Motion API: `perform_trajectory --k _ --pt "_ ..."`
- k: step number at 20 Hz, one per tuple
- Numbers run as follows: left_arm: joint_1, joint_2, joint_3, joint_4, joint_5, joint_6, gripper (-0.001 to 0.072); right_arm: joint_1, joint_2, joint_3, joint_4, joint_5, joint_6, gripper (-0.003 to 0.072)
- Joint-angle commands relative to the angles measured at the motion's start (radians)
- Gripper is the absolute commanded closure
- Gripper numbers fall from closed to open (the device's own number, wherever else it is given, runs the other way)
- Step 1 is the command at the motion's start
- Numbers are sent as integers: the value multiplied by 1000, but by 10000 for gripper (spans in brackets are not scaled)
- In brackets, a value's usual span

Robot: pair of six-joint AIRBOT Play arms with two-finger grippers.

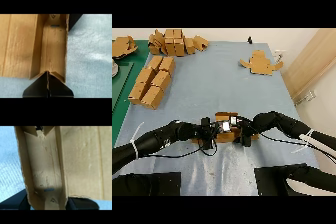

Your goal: Fold the box.

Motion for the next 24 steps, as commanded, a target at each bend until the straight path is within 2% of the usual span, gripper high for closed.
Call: perform_trajectory --k 1,6,7,8,9,17,18,19,24 --pt "-5 -4 2 2 21 3 698 1 -1 0 0 0 0 237" --pt "-5 -4 2 2 14 3 696 1 -1 0 0 0 0 236" --pt "-5 -4 2 1 11 3 672 1 -1 0 0 0 0 236" --pt "-5 -4 2 0 12 2 423 1 0 0 0 0 0 236" --pt "-5 -4 2 -10 13 0 267 1 0 0 0 0 0 236" --pt "-5 -4 2 -21 11 -2 268 1 0 0 0 0 0 236" --pt "-5 -4 2 -20 11 -2 254 1 0 0 0 0 0 236" --pt "-4 -4 2 -21 11 -3 173 1 0 0 0 0 0 236" --pt "12 -3 2 -20 -17 -92 172 1 -1 0 0 0 0 236"
